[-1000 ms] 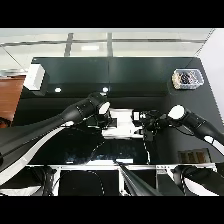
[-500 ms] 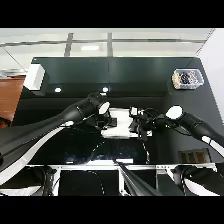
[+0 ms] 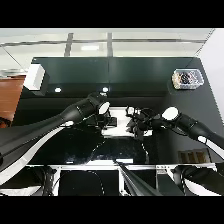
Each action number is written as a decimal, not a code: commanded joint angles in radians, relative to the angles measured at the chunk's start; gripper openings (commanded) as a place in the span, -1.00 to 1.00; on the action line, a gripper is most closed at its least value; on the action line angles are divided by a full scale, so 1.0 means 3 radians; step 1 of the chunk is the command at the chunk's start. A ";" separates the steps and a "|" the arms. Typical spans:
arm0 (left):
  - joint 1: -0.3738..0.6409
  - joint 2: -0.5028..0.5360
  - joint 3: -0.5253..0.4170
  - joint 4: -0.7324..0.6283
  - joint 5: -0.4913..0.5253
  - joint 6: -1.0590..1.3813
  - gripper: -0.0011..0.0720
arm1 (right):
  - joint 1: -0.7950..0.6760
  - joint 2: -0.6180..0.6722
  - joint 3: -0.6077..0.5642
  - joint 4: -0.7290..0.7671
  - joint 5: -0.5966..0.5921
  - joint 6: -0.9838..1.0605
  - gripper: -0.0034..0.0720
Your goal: Fold the box and place the chain.
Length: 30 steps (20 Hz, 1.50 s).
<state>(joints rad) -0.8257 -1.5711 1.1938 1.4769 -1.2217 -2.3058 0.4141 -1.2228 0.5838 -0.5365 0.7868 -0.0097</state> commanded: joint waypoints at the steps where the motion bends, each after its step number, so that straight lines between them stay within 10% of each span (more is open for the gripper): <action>1: 0.0000 0.0000 0.0004 -0.0003 -0.0003 0.0008 -0.88 | 0.0005 -0.0003 0.0001 0.0004 -0.0018 0.0051 0.06; 2: 0.0000 0.0000 0.0004 -0.0003 -0.0004 0.0006 -0.88 | 0.0005 -0.0003 0.0001 0.0005 -0.0011 0.0055 0.01; 4: 0.0000 0.0000 0.0004 -0.0004 -0.0005 0.0008 -0.88 | -0.0006 -0.0003 0.0003 -0.0017 0.0074 0.0061 -0.84; 14: 0.0001 0.0000 0.0004 0.0013 0.0081 -0.0022 -0.88 | -0.0094 0.0469 0.0212 -0.1069 0.0379 0.1963 -0.86; 19: 0.0001 0.0000 0.0004 0.0024 0.0085 -0.0019 -0.89 | -0.1386 0.0795 0.0379 -0.0917 0.1202 0.2818 -0.86; 24: 0.0065 0.0000 0.0004 0.0023 0.0121 -0.0018 -0.89 | -0.2733 0.0777 0.0130 -0.0909 0.1217 0.3675 -0.86; 30: 0.0080 0.0000 0.0004 0.0014 0.0117 0.0020 -0.89 | -0.2524 0.0415 -0.0403 -0.0810 0.1211 0.3969 -0.86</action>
<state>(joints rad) -0.8036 -1.5707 1.1942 1.4818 -1.1858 -2.3058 -0.3752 -1.0420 0.5220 -0.8165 1.1522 1.1309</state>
